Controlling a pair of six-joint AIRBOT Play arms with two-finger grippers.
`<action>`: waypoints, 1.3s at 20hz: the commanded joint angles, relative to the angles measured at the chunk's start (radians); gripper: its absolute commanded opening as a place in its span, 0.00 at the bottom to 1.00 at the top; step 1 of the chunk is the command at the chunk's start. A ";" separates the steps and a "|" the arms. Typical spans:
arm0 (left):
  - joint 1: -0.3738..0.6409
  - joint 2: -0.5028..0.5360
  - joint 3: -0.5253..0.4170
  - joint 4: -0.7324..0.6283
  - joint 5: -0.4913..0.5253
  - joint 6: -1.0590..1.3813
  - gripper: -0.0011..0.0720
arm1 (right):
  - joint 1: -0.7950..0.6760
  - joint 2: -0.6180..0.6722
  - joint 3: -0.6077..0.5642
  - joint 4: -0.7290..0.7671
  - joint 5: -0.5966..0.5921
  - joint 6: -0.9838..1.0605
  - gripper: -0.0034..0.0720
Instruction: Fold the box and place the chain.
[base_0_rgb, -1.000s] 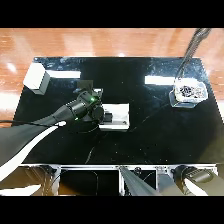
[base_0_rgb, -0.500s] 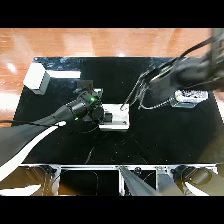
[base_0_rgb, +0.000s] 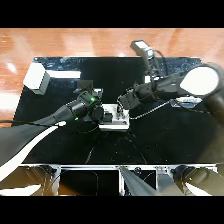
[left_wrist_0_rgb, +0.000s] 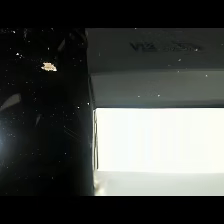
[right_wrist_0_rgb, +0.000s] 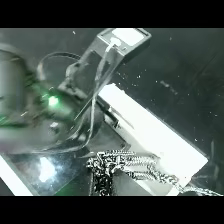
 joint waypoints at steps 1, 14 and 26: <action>-0.001 -0.001 0.000 0.002 0.000 0.000 0.04 | 0.002 -0.092 -0.011 0.013 -0.017 -0.018 0.09; -0.001 -0.001 0.000 0.002 -0.003 0.000 0.04 | -0.014 -0.122 -0.179 -0.054 -0.075 0.051 0.78; -0.001 -0.001 0.000 -0.001 -0.016 0.000 0.04 | -0.710 -0.015 -0.529 -0.203 -0.377 0.350 0.78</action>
